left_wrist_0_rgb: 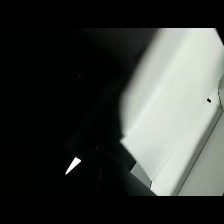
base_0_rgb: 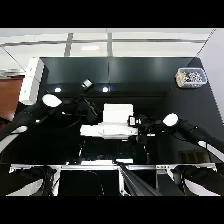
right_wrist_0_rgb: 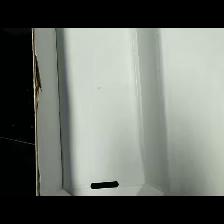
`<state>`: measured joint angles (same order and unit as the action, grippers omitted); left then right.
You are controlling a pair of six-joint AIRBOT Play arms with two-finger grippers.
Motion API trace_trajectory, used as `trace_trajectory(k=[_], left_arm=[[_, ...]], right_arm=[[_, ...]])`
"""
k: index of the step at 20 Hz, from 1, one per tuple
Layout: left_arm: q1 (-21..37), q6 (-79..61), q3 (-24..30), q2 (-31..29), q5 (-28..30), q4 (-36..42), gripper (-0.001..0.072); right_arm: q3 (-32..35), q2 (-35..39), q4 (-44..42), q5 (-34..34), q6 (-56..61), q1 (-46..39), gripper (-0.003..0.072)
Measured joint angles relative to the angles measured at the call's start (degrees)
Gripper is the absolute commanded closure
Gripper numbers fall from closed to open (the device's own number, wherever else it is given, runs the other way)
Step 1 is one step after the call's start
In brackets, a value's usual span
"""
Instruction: Fold the box and place the chain.
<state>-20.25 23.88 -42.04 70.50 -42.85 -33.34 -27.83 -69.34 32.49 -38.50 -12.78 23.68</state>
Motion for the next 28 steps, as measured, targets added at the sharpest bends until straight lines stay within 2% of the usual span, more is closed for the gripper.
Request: trace_trajectory(k=[3,4,5,6,10,14,21,26,27,28], left_arm=[[4.1,-0.8,0.9,-7.8,-6.6,-4.6,0.0683],[4.9,-3.2,1.6,-10.1,-9.5,-6.7,0.0584],[5.4,-5.8,2.4,-11.8,-12.2,-8.8,0.0254],[5.6,-8.9,3.7,-13.0,-13.9,-11.0,0.0005],[4.9,-19.0,8.5,-13.9,-13.0,-14.9,0.0004],[1.8,-28.6,10.2,-10.0,-9.2,-15.6,0.0005],[-2.9,-36.5,10.3,-3.0,-2.6,-8.3,0.0005],[-3.6,-41.1,10.3,-0.6,-1.3,-1.3,0.001],[-3.7,-42.1,10.2,-0.4,-1.3,0.0,0.0053],[-3.7,-42.8,10.2,-0.2,-1.4,0.7,0.0182]], right_arm=[[0.0,0.0,0.0,0.0,0.0,0.0,0.06],[0.0,0.0,0.0,0.0,0.1,0.0,0.06],[0.0,0.0,0.0,0.0,0.1,0.0,0.0601],[0.0,0.0,0.0,0.0,0.1,0.0,0.0601],[0.0,0.0,0.0,0.0,0.1,0.0,0.0601],[0.0,0.0,0.0,0.0,0.1,0.0,0.06],[0.0,0.0,-0.1,0.0,0.1,0.0,0.06],[0.0,0.0,-0.1,0.0,0.1,0.0,0.06],[0.0,0.0,-0.1,0.0,0.1,0.0,0.0601],[0.0,0.0,-0.1,0.0,0.1,0.0,0.0601]])
